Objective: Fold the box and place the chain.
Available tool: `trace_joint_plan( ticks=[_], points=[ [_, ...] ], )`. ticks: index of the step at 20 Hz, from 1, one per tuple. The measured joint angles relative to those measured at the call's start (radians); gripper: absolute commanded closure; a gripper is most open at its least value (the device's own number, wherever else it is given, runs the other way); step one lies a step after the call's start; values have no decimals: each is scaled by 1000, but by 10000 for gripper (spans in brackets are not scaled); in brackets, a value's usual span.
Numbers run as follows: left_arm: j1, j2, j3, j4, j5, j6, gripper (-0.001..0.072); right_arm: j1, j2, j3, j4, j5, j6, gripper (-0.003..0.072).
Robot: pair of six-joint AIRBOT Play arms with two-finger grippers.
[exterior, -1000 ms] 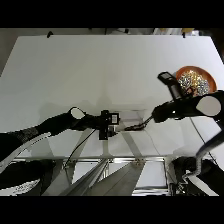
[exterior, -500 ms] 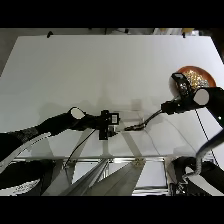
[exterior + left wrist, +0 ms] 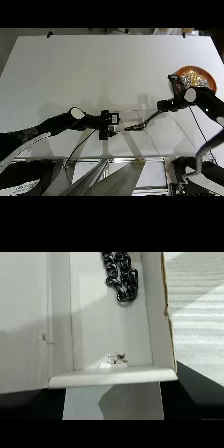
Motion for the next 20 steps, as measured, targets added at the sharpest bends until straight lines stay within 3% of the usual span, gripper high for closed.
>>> trace_joint_plan(
  ticks=[6,9,15,20],
  points=[
    [0,0,0,0,0,0,508,0,-58,2,8,-28,42,473],
    [0,0,0,0,0,0,508,-1,-71,1,2,-25,59,669],
    [0,0,0,0,0,0,508,-1,-56,-2,7,-28,41,670],
    [0,0,0,0,0,0,508,0,50,-2,13,23,6,670]
  ],
)
